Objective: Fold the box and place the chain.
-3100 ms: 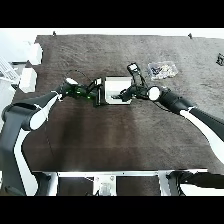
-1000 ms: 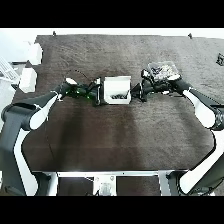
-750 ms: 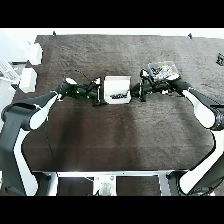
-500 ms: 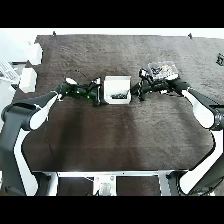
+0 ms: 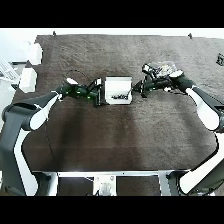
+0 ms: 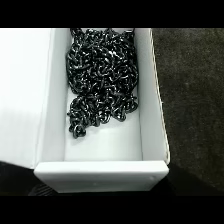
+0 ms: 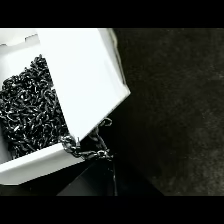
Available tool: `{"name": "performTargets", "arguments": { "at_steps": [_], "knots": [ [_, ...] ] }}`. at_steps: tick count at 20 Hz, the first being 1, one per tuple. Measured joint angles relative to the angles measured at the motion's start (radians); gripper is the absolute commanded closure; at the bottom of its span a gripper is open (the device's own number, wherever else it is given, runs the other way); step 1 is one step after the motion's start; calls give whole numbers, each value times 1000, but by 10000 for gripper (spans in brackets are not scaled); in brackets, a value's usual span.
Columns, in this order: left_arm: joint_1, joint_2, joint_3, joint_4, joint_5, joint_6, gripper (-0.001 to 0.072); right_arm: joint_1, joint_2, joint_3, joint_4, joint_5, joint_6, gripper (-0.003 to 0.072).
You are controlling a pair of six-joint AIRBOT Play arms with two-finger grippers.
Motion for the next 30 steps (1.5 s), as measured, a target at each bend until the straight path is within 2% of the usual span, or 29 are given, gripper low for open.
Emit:
{"name": "performTargets", "arguments": {
  "at_steps": [6, 12, 17, 21, 22, 23, 24, 30],
  "knots": [
    [0, 0, 0, 0, 1, 0, 182, -10, 116, 0, -75, 38, 134, 677],
    [0, 0, 0, 0, 2, -1, 182, 32, 222, 0, -64, 103, 233, 677],
    [0, 0, 0, 1, 2, -1, 182, 130, 229, 0, -48, 109, 278, 677],
    [0, 0, 0, 1, 2, -1, 182, 196, 170, 0, -47, 55, 288, 670],
    [0, 0, 0, 1, 2, -1, 182, 205, 150, 0, -47, 48, 291, 551],
    [0, 0, 0, 1, 2, -1, 182, 211, 134, 0, -47, 38, 292, 400],
    [0, 0, 0, 1, 2, -1, 182, 216, 118, 0, -47, 21, 292, 376],
    [0, 0, 0, 1, 1, -1, 182, 220, 101, 10, -47, -80, 312, 374]
  ]
}}
